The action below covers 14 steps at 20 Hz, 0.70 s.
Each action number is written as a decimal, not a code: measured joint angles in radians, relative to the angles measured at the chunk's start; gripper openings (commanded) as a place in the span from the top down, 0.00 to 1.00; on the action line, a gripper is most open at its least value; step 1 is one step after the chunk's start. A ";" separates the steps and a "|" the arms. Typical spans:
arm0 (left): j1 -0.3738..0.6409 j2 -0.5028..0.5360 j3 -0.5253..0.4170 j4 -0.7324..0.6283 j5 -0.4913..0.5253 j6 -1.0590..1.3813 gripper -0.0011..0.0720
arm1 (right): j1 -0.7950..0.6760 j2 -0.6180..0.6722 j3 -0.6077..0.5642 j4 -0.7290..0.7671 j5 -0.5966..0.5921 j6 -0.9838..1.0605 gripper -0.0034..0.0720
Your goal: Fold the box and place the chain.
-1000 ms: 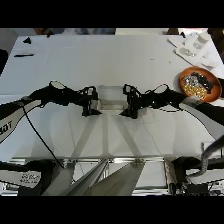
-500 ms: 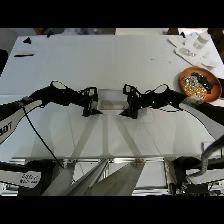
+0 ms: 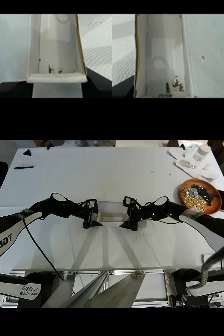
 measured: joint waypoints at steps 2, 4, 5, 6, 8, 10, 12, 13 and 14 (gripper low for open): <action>0.000 0.000 0.000 0.000 0.000 0.000 0.51 | 0.000 0.000 0.000 0.000 0.000 0.000 0.43; 0.000 0.000 0.000 0.000 0.002 0.000 0.51 | 0.000 0.000 0.000 0.001 0.000 0.000 0.43; 0.000 0.000 0.000 0.000 0.002 0.000 0.51 | 0.000 0.000 0.000 0.002 0.000 0.000 0.43; 0.000 0.000 0.000 0.000 0.002 0.000 0.51 | 0.000 0.000 0.000 0.002 0.000 0.000 0.40; 0.000 0.000 0.000 0.000 0.003 0.001 0.51 | 0.000 0.000 0.000 0.003 0.000 0.000 0.02; -0.001 0.000 0.000 -0.001 0.010 0.001 0.51 | 0.000 0.002 0.000 0.002 0.004 0.000 0.03; -0.001 0.000 0.000 -0.001 0.010 0.001 0.51 | -0.001 0.011 0.000 0.001 -0.006 -0.001 0.03; -0.001 0.000 0.000 -0.001 0.010 0.001 0.51 | -0.003 0.021 -0.001 -0.005 -0.013 0.000 0.04; -0.001 -0.001 0.000 -0.004 0.016 0.001 0.51 | -0.007 0.035 -0.001 -0.017 -0.019 0.001 0.04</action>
